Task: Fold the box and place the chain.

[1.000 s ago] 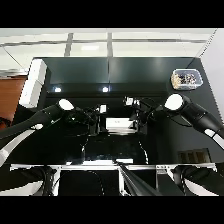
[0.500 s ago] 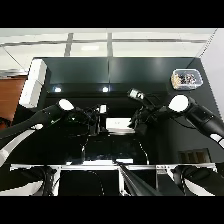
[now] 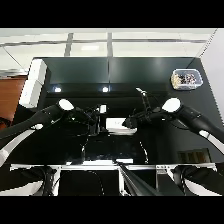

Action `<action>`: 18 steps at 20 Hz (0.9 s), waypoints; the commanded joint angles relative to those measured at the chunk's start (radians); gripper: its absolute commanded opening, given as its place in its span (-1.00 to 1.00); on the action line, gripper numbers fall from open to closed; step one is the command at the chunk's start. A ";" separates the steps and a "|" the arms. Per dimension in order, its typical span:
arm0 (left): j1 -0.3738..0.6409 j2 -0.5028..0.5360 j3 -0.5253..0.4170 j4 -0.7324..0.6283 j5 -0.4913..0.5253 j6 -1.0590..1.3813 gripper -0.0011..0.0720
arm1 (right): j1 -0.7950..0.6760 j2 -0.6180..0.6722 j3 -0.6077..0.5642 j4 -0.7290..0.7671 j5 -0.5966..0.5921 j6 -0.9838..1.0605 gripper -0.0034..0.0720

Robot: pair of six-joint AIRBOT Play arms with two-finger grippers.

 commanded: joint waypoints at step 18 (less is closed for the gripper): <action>-0.017 0.119 0.186 0.116 -0.146 -0.323 0.98 | -0.568 0.387 0.050 -0.080 0.436 0.009 -0.88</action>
